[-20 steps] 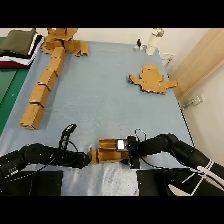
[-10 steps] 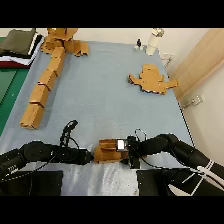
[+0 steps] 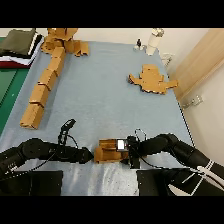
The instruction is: Fold the box.
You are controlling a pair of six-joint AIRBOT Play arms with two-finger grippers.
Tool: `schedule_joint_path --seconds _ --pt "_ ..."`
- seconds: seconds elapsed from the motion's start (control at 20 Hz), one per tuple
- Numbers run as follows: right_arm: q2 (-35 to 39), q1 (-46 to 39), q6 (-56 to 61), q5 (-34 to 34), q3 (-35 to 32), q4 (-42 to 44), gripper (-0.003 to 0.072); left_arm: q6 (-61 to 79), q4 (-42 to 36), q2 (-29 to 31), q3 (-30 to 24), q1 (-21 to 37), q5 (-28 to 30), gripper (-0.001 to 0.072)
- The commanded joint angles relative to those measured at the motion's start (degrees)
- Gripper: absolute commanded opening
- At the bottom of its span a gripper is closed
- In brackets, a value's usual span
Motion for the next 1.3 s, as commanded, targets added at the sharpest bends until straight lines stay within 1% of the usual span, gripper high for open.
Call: schedule_joint_path --seconds 0.0,0.45,0.5,0.55,0.6,0.7,0.75,0.8,0.95,1.1,1.25 --pt "0.04 0.0 0.0 0.02 -0.02 0.0 0.0505 0.24 -0.55 0.0 0.04 0.22 -0.35 0.0344" --pt "0.04 0.0 0.0 0.02 -0.02 0.0 0.0505 0.35 -1.53 -0.02 2.73 0.17 -1.51 0.0353" --pt "0.04 0.0 -0.02 0.02 -0.02 0.0 0.0505 0.37 -1.95 -0.02 2.75 0.09 -1.42 0.0365" --pt "0.04 0.0 0.0 0.02 -0.02 0.0 0.0505 0.42 -2.54 -0.02 2.75 0.11 -1.33 0.0452" --pt "0.04 0.0 0.0 0.02 -0.02 0.0 0.0505 0.5 -2.91 -0.02 2.75 0.09 -1.18 0.0479" --pt "0.04 0.0 0.0 0.02 -0.02 0.0 0.0505 0.5 -2.93 -0.13 2.75 0.11 -1.2 0.048" --pt "0.04 0.0 -0.02 0.0 -0.02 0.0 0.0505 0.48 -3.04 -0.28 2.75 0.09 -1.22 0.0492" --pt "0.04 0.0 0.0 0.02 -0.02 0.0 0.0505 0.48 -3.56 -0.48 2.75 0.09 -1.2 0.0547" --pt "0.04 0.0 0.0 0.02 -0.02 0.0 0.0505 3.76 -7.69 -1.57 2.75 0.09 -1.18 0.0548" --pt "0.04 0.0 0.0 0.02 -0.02 0.0 0.0505 5.2 -8.59 -3.32 2.73 0.11 -0.9 0.0547" --pt "0.04 0.0 -0.02 0.02 -0.02 0.0 0.0505 5.11 -9.01 -3.93 2.73 0.11 2.67 0.0546"
